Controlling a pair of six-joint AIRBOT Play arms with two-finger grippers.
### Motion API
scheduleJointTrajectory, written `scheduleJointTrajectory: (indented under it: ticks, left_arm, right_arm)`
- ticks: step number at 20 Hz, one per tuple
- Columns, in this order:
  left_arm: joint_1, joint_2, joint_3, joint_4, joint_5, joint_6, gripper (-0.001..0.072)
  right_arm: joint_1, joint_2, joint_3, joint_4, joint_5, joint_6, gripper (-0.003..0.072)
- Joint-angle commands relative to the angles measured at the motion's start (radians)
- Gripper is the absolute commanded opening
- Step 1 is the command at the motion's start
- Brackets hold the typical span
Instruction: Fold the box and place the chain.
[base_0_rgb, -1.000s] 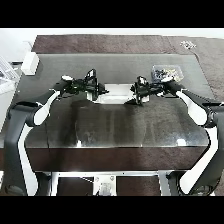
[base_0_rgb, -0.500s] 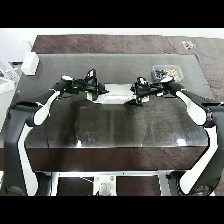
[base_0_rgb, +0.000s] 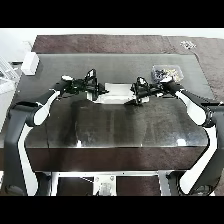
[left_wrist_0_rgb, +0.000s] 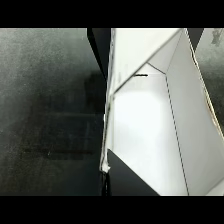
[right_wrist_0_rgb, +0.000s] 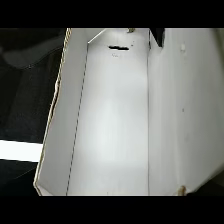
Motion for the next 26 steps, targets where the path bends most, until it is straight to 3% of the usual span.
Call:
scheduleJointTrajectory:
  ticks: [1, 3, 16, 19, 26]
  left_arm:
    - [0.0, 0.0, 0.0, 0.0, 0.0, 0.0, 0.0022]
    - [0.0, 0.0, 0.0, 0.0, 0.0, 0.0, 0.0023]
    - [0.0, 0.0, 0.0, 0.0, 0.0, 0.0, 0.0023]
    - [0.0, 0.0, 0.0, 0.0, 0.0, 0.0, 0.0022]
    - [0.0, 0.0, 0.0, 0.0, 0.0, 0.0, 0.0022]
  right_arm:
    - [-0.002, 0.0, 0.002, 0.002, 0.0, 0.0, 0.0685]
    - [-0.008, -0.001, 0.002, 0.0, 0.0, 0.0, 0.0655]
    - [-0.016, -0.002, 0.002, 0.0, 0.004, -0.004, 0.0653]
    - [-0.013, -0.003, 0.002, 0.0, 0.004, -0.008, 0.0582]
    - [-0.012, -0.003, 0.002, 0.0, 0.005, -0.011, 0.0582]
